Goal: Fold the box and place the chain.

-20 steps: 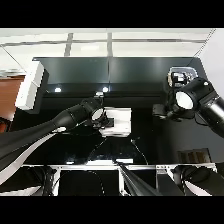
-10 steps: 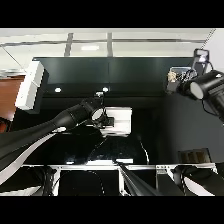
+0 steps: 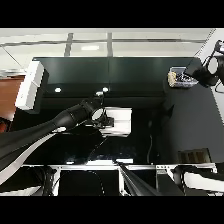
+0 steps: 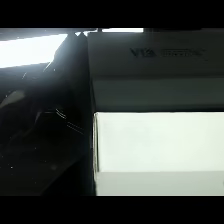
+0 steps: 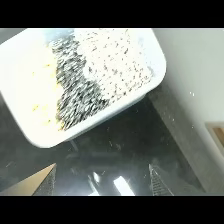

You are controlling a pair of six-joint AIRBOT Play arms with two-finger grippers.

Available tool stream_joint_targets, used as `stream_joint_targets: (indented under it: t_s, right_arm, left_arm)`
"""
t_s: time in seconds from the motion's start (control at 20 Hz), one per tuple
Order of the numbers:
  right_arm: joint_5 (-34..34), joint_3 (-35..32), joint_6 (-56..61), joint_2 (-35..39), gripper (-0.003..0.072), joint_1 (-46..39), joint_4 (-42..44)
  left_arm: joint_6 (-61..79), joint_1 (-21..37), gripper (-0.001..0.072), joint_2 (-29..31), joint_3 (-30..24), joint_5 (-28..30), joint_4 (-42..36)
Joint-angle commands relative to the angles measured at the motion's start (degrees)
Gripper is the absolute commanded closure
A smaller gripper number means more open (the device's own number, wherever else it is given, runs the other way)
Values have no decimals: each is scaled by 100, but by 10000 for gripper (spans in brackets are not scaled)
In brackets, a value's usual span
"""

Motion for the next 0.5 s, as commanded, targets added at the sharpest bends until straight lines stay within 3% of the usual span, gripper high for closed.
stream_joint_targets:
  t_s: [0.0,0.25,0.45]
  right_arm:
    - [732,1274,-334,-1145,18,-184,118]
    - [822,2559,-323,-2310,18,-251,114]
    - [623,2688,-323,-2673,17,-577,232]
  left_arm:
    - [2,4,682,-2,4,-59,17]
    - [0,4,681,-2,4,-31,22]
    - [0,0,682,-2,4,-42,17]
